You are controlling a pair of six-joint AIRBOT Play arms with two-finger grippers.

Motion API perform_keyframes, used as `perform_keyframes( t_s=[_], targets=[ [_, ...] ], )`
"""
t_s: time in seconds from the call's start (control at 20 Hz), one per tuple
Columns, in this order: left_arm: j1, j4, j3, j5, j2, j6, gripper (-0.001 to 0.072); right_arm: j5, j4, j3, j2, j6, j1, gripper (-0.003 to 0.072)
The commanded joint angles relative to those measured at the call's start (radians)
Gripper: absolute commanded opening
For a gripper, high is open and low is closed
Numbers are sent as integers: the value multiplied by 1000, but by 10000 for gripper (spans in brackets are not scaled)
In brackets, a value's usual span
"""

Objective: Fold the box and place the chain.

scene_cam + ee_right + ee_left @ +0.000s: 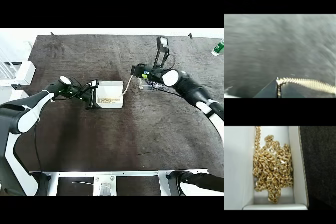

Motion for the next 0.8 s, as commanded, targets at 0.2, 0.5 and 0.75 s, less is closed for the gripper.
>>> perform_keyframes(
  t_s=[0.2, 0.5, 0.75],
  targets=[
    [1, 0, 0, 0, 0, 0, 527, 114, -26, 1, 136, -28, 165, 10],
    [0, 0, 0, 0, 0, 0, 527, 60, -21, 21, 136, -24, 252, 9],
    [1, 0, 0, 0, 0, 0, 527, 40, -22, 75, 136, -25, 270, 10]
  ],
)
